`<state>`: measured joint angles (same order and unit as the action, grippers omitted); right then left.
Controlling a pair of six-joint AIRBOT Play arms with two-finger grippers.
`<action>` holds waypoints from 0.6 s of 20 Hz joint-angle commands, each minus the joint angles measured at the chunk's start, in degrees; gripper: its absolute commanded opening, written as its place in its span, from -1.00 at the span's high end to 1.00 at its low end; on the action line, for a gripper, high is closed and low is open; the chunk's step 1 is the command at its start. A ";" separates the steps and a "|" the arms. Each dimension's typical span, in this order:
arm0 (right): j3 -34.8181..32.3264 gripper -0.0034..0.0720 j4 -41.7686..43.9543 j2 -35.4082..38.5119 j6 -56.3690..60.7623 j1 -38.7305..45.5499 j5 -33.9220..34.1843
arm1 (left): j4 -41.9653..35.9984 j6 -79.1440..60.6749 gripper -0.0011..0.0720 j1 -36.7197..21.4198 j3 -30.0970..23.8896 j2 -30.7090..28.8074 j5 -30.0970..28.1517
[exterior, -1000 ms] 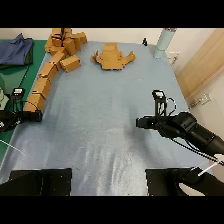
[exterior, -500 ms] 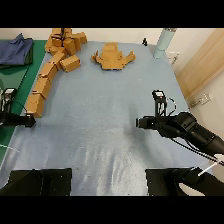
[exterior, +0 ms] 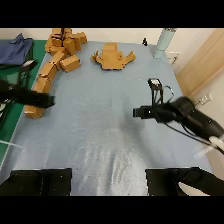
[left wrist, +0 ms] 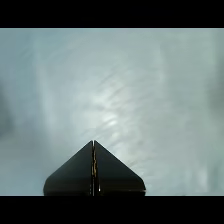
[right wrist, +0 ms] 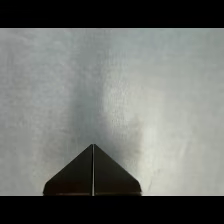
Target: Fold the box.
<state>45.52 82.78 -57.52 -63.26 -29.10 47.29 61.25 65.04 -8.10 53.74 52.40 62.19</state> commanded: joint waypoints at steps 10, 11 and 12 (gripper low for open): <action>28.13 0.89 15.56 -28.87 -15.06 2.99 13.44 | 2.91 16.00 0.94 31.69 17.99 26.67 -7.61; 28.13 0.89 16.72 -28.85 -15.06 2.99 13.53 | 2.93 15.98 0.94 31.69 17.99 26.82 -7.72; 28.13 0.89 16.61 -28.85 -15.06 2.99 13.55 | 2.93 15.98 0.94 31.69 17.99 26.82 -7.54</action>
